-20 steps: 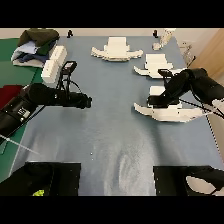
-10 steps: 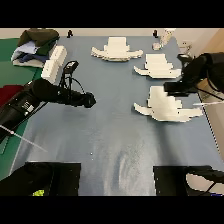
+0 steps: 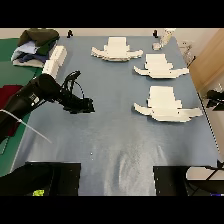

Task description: Fold the box.

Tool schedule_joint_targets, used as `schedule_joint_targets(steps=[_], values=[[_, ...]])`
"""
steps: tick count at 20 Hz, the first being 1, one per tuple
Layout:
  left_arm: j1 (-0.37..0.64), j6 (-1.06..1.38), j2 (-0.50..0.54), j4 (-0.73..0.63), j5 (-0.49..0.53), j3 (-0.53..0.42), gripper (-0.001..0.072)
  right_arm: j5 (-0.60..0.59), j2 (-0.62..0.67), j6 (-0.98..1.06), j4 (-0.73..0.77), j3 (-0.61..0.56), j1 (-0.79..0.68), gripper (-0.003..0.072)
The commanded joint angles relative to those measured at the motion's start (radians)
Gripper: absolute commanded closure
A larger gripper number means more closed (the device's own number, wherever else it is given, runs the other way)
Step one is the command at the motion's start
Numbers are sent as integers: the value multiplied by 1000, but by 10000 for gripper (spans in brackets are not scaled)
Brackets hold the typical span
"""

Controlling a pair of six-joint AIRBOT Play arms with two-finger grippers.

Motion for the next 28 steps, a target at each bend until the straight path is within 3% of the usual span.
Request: schedule_joint_targets(steps=[1, 3, 10, 11, 14, 15, 20, 21, 22, 25, 27, 28], values=[[50, 72, -59, -141, -32, 5, 237, -42, -107, -154, 217, 52, -166, 356], [59, 113, -67, -201, -31, 5, 237, -113, -183, -193, 285, 92, -198, 356], [58, 117, -66, -255, -79, 6, 236, -189, -349, -322, 452, 107, -201, 356], [58, 117, -66, -261, -79, 6, 236, -207, -360, -350, 494, 108, -201, 392], [58, 117, -66, -294, -78, 6, 236, -263, -365, -443, 611, 117, -188, 644], [58, 117, -66, -309, -78, 6, 236, -278, -365, -460, 634, 127, -175, 683], [60, 122, -66, -322, -74, 6, 238, -289, -348, -381, 674, 138, -48, 684], [60, 140, -66, -322, -77, 6, 325, -286, -333, -357, 675, 125, -13, 685], [60, 164, -66, -323, -85, 6, 475, -276, -304, -350, 675, 98, 27, 685], [60, 235, -45, -318, -125, 6, 485, -142, -148, -332, 674, -64, 148, 685], [60, 288, -15, -307, -132, 6, 696, -36, -16, -302, 674, -218, 232, 685], [60, 315, 5, -305, -142, 5, 696, 10, 53, -275, 672, -303, 273, 685]])
